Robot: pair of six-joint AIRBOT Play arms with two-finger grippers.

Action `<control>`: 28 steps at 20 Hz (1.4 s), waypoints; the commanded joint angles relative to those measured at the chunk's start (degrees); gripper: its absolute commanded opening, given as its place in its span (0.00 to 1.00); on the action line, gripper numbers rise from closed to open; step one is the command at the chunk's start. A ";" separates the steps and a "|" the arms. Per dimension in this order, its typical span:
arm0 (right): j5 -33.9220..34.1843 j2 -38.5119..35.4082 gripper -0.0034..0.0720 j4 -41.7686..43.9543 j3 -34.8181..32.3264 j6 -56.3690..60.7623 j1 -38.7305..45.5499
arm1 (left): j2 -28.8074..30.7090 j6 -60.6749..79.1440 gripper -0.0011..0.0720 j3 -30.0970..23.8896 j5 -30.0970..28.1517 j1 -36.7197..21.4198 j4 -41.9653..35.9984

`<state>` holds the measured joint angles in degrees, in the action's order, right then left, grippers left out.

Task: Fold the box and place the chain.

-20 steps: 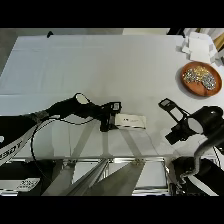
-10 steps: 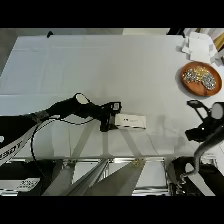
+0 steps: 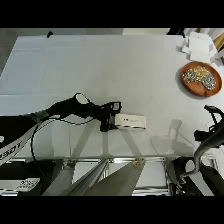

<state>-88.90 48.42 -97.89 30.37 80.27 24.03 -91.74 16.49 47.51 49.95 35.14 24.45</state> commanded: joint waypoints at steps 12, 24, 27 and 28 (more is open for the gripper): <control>-0.24 0.02 0.07 0.04 -0.04 0.26 0.61 | 0.04 0.00 0.55 0.00 -0.02 -0.02 0.00; -0.26 0.02 0.07 0.04 -0.04 0.26 0.61 | 11.45 -20.72 0.02 0.00 -0.46 -8.70 7.13; -0.26 0.00 0.07 0.04 -0.04 0.26 0.61 | 17.53 -31.30 0.02 0.00 1.14 -18.27 13.97; -0.24 0.00 0.07 0.04 -0.04 0.26 0.61 | 19.32 -33.46 0.02 0.00 1.79 -21.68 15.50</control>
<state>-89.14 48.42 -97.86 30.37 80.53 24.60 -77.58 -6.17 47.48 50.41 21.28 33.69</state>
